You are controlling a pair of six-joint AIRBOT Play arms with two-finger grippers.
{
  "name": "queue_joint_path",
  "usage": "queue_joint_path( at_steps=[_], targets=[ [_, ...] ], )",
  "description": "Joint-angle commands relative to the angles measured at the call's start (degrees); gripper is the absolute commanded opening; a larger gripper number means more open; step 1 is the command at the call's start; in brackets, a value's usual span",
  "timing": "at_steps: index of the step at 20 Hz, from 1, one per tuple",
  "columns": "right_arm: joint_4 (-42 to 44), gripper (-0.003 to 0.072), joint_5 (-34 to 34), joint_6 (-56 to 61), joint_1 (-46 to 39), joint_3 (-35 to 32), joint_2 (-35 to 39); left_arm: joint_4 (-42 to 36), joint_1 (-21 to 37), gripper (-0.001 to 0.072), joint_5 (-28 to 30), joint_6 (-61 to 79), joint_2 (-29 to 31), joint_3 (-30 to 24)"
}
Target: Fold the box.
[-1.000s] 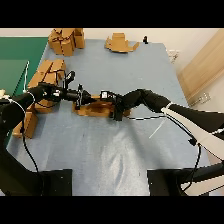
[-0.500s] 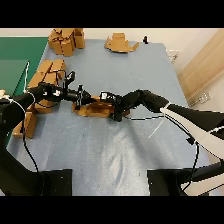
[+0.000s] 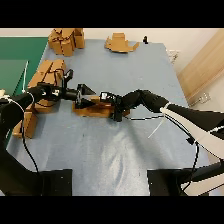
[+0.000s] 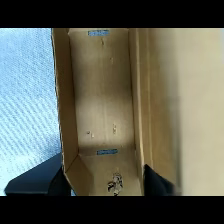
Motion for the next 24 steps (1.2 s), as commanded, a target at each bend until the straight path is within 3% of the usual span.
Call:
queue_joint_path(
  at_steps=[1, 2, 3, 5, 8, 11, 13, 16, 19, 21, 24],
  targets=[
    [-0.13, 0.0516, 0.83, -0.02, -0.02, -0.02, -0.04, -0.28, 2.99, 0.0459, -3.04, -4.37, 0.07, 1.46],
    [-0.13, 0.0516, 1.16, -0.04, -0.02, -0.02, -0.02, 0.79, 4.74, 0.0074, -6.73, -5.25, 0.07, 2.47],
    [-0.13, 0.0516, 1.27, -0.04, -0.04, -0.02, -0.02, 2.19, 6.54, 0.0013, -10.88, -4.94, 0.07, 3.5],
    [-0.13, 0.0516, 1.46, -0.04, -0.04, -0.02, -0.02, 5.81, 9.42, 0.0007, -16.09, -7.19, 1.11, 4.26],
    [-0.13, 0.0516, 1.7, -0.02, -0.02, -0.02, -0.02, 19.41, 9.97, 0.0003, -11.28, -22.99, 7.67, 2.78],
    [-0.09, 0.0516, 1.97, -0.02, -0.02, -0.02, -0.04, 23.65, 6.23, 0.0003, -9.07, -24.85, 15.21, -2.95],
    [-0.09, 0.0516, 2.62, -0.04, -0.02, -0.02, -0.02, 24.94, 1.99, 0.0005, -0.57, -30.14, 17.9, -6.12],
    [-0.04, 0.0516, 2.58, -0.02, -0.02, -0.02, -0.02, 24.83, -6.14, 0.0006, 7.3, -30.32, 17.49, -6.36],
    [-0.04, 0.0516, 2.56, -0.02, -0.02, -0.02, -0.02, 24.85, -12.2, 0.0006, 19.5, -30.21, 16.94, -4.24],
    [0.15, 0.0516, 2.51, -0.02, -0.02, -0.02, -0.02, 24.41, -14.29, 0.0006, 23.19, -30.84, 16.0, -1.68],
    [0.55, 0.0516, 2.51, -0.02, -0.02, -0.02, -0.02, 24.41, -15.54, 0.0006, 33.68, -32.76, 12.66, 1.81]
  ],
)
